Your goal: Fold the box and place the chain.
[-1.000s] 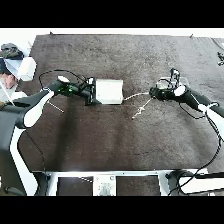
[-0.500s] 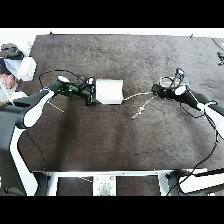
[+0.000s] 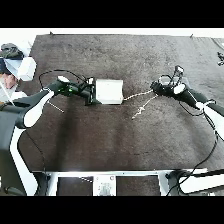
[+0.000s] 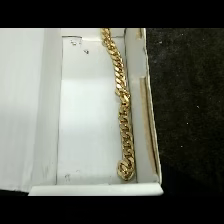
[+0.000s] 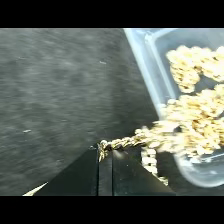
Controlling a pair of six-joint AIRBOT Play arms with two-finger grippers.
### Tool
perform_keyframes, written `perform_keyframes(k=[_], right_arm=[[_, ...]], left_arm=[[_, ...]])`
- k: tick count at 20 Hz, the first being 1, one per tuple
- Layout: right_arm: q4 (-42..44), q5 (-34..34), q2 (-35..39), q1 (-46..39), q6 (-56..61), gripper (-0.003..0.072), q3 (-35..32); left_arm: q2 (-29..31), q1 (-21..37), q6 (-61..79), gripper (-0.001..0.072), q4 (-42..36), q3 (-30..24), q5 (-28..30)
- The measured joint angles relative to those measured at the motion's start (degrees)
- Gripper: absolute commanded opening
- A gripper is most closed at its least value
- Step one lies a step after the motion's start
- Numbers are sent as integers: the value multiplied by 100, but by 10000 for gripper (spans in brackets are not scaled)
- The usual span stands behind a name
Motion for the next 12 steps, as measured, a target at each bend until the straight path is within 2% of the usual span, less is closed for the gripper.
perform_keyframes(k=[4, 8, 12], right_arm=[[2, 164, 866, 280, -326, -11, 2], [4, 31, 1945, 697, -636, -11, 2], [4, -79, 2575, 1231, -789, -12, 105]], left_arm=[[0, 0, 0, 347, 0, 0, 2], [0, 0, 0, 347, 2, 0, 0], [0, 0, 0, 347, 0, 0, 0]])
